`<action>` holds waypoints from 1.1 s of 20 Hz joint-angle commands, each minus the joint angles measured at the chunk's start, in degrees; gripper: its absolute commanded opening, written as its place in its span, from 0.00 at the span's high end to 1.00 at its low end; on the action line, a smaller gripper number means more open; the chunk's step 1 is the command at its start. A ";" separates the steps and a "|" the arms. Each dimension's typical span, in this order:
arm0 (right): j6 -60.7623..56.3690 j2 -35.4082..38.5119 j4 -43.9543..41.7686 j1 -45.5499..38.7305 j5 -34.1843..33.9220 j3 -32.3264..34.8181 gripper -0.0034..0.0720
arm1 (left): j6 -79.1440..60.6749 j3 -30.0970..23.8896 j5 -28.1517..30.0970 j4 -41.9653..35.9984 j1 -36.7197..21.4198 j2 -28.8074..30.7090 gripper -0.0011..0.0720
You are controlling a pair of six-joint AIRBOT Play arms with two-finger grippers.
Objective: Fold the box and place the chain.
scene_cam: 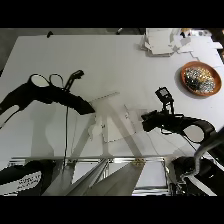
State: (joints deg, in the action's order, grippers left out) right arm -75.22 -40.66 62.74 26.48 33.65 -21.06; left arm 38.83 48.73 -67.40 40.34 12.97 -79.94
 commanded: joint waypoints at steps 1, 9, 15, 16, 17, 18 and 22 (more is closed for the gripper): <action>-0.04 0.04 -0.02 0.07 -0.02 0.04 0.93 | -5.33 -0.02 4.76 -2.36 4.70 -3.69 0.15; -2.10 0.04 0.20 0.07 0.00 0.04 0.93 | -15.58 -0.02 8.76 -6.40 8.85 -3.93 0.41; -2.40 0.07 -0.13 0.07 0.00 0.00 0.92 | -23.28 -0.02 9.03 -5.97 8.74 -3.87 0.98; -2.40 0.17 -0.35 0.07 -0.02 -0.02 0.89 | -26.58 0.00 9.05 -6.03 8.74 -3.76 0.98; -2.40 0.44 -0.33 0.07 -0.04 -0.04 0.75 | -30.40 0.02 9.16 -6.25 8.74 -3.52 0.98; -2.38 0.94 -0.24 0.07 -0.02 -0.17 0.58 | -34.77 0.04 9.31 -7.04 8.83 -3.17 0.98; -2.34 4.04 4.72 0.07 0.22 -3.74 0.40 | -39.04 3.04 8.87 -6.45 8.83 -2.78 0.99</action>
State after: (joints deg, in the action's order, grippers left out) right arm -77.58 -38.35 63.94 26.48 33.76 -22.76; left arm 4.84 50.04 -58.19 33.43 21.76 -82.96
